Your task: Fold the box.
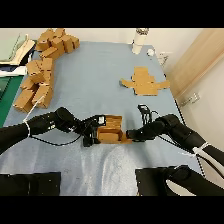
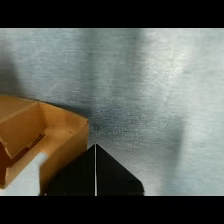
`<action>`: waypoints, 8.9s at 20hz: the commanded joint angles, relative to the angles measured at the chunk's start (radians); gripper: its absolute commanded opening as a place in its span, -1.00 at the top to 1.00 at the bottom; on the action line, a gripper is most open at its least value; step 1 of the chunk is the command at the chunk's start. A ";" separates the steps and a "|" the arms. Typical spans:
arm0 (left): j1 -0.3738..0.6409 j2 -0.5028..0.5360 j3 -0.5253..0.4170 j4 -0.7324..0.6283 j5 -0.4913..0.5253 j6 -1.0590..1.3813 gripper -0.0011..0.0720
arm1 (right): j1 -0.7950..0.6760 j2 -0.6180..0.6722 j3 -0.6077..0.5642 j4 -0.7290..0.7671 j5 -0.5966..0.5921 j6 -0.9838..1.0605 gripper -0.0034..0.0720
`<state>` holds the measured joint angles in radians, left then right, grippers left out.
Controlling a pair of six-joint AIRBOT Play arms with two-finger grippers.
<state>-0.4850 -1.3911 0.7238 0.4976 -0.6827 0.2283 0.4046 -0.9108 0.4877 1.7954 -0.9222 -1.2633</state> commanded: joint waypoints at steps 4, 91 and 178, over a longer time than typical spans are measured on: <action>0.000 0.000 0.000 0.004 0.003 -0.019 -0.47 | 0.000 0.021 0.016 0.065 0.008 -0.030 0.90; -0.001 0.000 0.000 0.002 0.002 -0.019 -0.48 | -0.409 -0.575 0.434 0.862 -0.287 -0.909 0.90; -0.001 0.000 0.000 -0.001 0.000 -0.019 -0.47 | 0.476 0.108 0.053 -0.210 0.331 -1.134 0.50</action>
<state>-0.4850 -1.3911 0.7238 0.4973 -0.6823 0.2096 0.8795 -0.8040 0.5373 1.5848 -0.5934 -2.3978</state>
